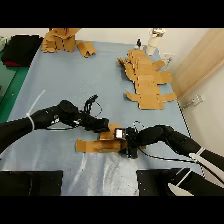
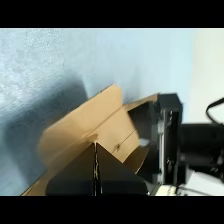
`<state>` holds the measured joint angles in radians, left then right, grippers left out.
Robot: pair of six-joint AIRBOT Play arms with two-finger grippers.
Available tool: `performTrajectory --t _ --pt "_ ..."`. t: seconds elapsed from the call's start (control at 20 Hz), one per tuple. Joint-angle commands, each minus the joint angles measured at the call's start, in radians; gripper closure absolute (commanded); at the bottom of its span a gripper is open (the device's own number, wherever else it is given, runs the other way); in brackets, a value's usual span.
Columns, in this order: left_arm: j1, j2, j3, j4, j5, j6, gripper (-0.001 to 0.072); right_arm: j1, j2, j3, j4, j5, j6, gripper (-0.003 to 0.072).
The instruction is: Fold the box.
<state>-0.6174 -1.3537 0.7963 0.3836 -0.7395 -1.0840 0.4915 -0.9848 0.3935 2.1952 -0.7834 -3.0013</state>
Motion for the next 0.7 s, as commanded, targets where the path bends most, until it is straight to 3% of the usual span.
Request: performTrajectory --t 0.0,0.2,0.5,0.55,0.6,0.65 --pt "0.045 0.108 0.000 0.251 0.000 0.021 0.0701 0.001 -0.001 0.000 0.000 -0.001 0.000 0.0188" --pt "0.043 0.273 -0.003 0.513 -0.050 0.080 0.0701 0.001 -0.001 0.000 0.000 -0.001 0.000 0.0188" --pt "0.023 0.464 -0.108 0.532 -0.146 0.410 0.0695 0.000 -0.001 0.000 0.000 -0.001 0.000 0.0188" --pt "0.016 0.466 -0.121 0.533 -0.151 0.428 0.0565 0.001 -0.001 0.000 0.000 -0.001 0.000 0.0188" --pt "0.008 0.462 -0.132 0.534 -0.149 0.461 0.0192 0.000 -0.001 0.000 0.000 -0.001 0.000 0.0188" --pt "0.004 0.452 -0.140 0.534 -0.155 0.505 0.0016 0.000 -0.001 0.000 0.000 -0.001 0.000 0.0188"
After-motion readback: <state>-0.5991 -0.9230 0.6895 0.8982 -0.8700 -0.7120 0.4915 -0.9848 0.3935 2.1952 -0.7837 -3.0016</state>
